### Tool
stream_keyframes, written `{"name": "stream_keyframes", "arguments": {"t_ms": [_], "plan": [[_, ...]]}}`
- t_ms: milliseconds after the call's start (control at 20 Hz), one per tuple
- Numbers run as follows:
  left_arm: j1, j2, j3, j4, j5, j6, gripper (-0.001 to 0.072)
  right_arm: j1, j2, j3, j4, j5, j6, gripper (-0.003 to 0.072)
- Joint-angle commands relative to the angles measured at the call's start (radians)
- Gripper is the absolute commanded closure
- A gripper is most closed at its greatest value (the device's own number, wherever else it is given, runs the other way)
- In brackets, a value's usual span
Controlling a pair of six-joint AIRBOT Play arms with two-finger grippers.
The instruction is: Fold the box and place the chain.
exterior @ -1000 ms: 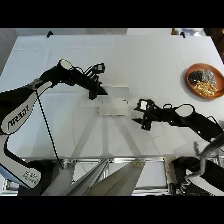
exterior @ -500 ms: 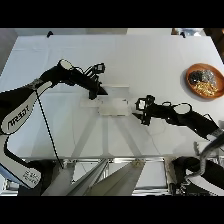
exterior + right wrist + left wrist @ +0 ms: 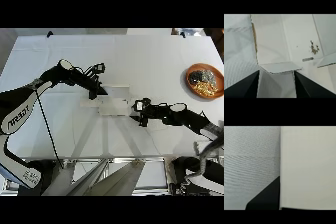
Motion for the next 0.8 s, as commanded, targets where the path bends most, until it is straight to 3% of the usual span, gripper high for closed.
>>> {"name": "stream_keyframes", "arguments": {"t_ms": [0,300,750], "plan": [[0.0,0.0,0.0,0.0,0.0,0.0,0.0704,0.0,-0.029,0.019,0.092,0.038,-0.045,0.0206],[0.0,0.0,0.0,0.0,0.0,0.0,0.0704,0.0,-0.029,0.052,0.172,0.005,-0.031,0.0206],[0.0,0.0,0.0,0.0,0.0,0.0,0.0704,0.0,-0.029,0.087,0.183,-0.074,0.237,0.0206]]}}
